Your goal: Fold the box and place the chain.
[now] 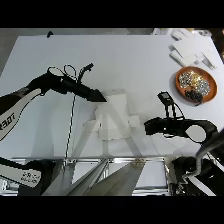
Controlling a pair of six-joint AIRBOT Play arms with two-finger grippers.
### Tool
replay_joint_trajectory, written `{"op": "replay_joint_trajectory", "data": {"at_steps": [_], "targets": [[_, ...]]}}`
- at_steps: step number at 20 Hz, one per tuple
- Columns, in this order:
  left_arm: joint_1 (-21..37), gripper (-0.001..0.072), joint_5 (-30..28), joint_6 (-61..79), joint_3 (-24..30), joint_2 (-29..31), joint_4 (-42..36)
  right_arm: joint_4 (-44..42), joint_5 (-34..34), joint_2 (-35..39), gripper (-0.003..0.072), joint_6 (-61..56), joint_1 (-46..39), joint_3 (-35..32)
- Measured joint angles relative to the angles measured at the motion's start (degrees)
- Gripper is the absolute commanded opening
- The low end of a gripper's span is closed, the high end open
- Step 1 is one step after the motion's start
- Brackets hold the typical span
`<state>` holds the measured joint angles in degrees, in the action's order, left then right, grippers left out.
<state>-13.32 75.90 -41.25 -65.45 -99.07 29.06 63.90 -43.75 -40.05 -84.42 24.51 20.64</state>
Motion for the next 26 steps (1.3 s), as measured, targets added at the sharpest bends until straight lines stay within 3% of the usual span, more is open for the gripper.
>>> {"op": "replay_joint_trajectory", "data": {"at_steps": [3,9,13,16,20,23,26], "targets": [[-0.52,0.0497,3.74,1.36,-1.18,-1.25,3.13,-0.07,0.02,0.00,0.0015,0.02,0.00,0.00],[-3.10,0.0364,9.40,6.25,-1.77,-2.64,6.27,-0.11,0.09,0.00,0.0015,0.07,0.00,-0.02],[-4.13,0.0194,10.62,8.17,-1.84,-2.91,9.05,-0.11,0.11,0.00,0.0015,0.09,0.00,-0.02],[-4.07,0.0005,11.30,9.81,-1.84,-2.93,10.67,-0.11,0.07,0.00,0.0015,0.09,0.00,0.00],[-3.98,0.0001,12.13,12.63,-1.84,-2.84,11.39,-0.42,0.15,0.00,0.0021,0.11,0.02,0.00],[-4.09,0.0000,10.54,14.19,-1.84,-1.73,12.15,-1.51,0.20,0.35,0.0306,0.09,0.00,0.63],[-5.03,-0.0002,7.45,16.85,-1.84,1.92,13.35,-2.49,-0.04,1.64,0.0327,0.09,0.00,3.15]]}}
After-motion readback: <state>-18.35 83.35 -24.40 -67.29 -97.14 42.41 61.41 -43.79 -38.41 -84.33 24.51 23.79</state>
